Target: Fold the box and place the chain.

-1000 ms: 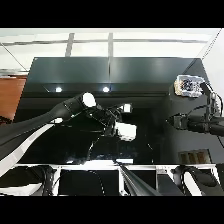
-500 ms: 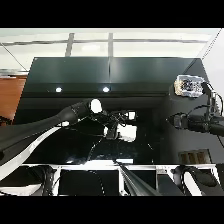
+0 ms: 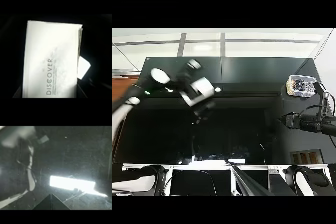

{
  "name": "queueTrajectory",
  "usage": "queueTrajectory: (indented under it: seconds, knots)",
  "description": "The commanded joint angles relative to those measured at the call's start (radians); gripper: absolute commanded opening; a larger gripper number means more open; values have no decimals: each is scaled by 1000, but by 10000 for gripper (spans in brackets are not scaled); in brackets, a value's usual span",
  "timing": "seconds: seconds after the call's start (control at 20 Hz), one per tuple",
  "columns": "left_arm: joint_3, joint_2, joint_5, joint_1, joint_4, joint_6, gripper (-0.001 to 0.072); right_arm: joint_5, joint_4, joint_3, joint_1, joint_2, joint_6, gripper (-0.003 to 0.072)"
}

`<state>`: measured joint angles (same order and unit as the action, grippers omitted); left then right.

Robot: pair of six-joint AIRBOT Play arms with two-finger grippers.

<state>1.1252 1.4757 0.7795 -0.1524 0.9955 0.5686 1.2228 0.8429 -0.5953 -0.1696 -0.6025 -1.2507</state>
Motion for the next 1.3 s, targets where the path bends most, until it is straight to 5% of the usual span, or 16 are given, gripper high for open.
queueTrajectory:
  seconds: [0.0, 0.15, 0.35, 0.5, 0.65, 0.75, 0.95, 1.05, 1.1, 1.2, 1.25]
  knots:
    - [144, 75, -69, 301, 29, 154, 291, 0, -31, -1, 0, 1, -3, 15]
    - [380, 247, -18, 447, 49, 224, 291, -9, -87, -1, 10, 1, -11, 14]
    - [667, 457, 30, 506, 248, 375, 291, -69, -126, -1, 31, 0, -93, 14]
    - [770, 570, 65, 516, 241, 437, 291, -98, -100, -1, 31, -1, -108, 15]
    - [778, 626, 76, 502, 220, 462, 299, -105, -58, -1, 31, -1, -128, 15]
    - [784, 624, 89, 488, 226, 472, 709, -98, -60, -1, 31, -1, -133, 15]
    - [1025, 600, 303, 484, 253, 622, 712, -68, -66, -12, 31, -1, -132, 14]
    - [1054, 525, 360, 481, 235, 745, 704, -45, -35, -57, 31, 0, -129, 15]
    - [1016, 463, 377, 480, 212, 815, 572, -25, -6, -93, 31, 0, -129, 14]
    - [867, 343, 454, 480, 79, 877, 26, 62, 95, -184, 31, 0, -124, 15]
    - [781, 288, 510, 471, 17, 866, 24, 143, 176, -235, 31, 0, -125, 14]
